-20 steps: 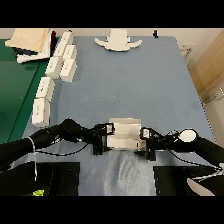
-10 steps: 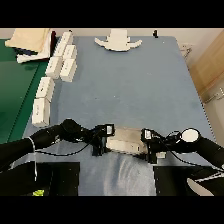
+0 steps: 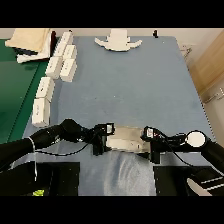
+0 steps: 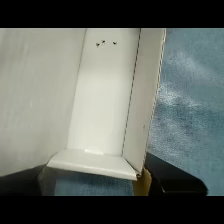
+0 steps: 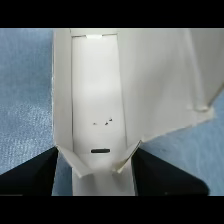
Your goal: Fold the box.
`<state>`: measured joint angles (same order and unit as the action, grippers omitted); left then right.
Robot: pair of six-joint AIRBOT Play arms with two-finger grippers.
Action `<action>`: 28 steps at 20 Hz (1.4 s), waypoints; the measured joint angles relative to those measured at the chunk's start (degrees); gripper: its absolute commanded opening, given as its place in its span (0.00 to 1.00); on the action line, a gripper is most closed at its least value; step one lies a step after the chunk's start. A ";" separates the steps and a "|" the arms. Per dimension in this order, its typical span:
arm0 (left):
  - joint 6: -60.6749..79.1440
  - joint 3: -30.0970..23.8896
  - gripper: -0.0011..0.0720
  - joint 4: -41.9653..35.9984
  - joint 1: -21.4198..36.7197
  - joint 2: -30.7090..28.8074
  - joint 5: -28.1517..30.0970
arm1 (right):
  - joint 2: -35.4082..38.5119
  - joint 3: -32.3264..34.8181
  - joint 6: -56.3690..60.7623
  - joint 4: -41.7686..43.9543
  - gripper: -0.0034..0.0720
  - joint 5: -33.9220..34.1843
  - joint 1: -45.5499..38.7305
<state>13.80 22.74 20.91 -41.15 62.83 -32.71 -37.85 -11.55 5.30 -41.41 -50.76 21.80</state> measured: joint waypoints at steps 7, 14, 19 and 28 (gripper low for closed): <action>0.00 0.00 0.83 0.04 0.02 0.00 -0.22 | 3.54 0.02 17.57 -6.14 1.00 -1.55 0.00; 0.07 0.00 0.83 0.09 0.00 0.00 -0.37 | 7.96 -0.85 28.79 -7.91 1.00 -4.90 0.00; 0.09 0.00 0.83 0.11 0.02 0.00 -0.37 | 11.08 -4.07 37.51 -8.13 1.00 -6.25 0.00; 0.09 0.00 0.83 0.11 0.00 0.00 -0.39 | 12.13 -5.97 67.63 7.17 1.00 -7.17 0.00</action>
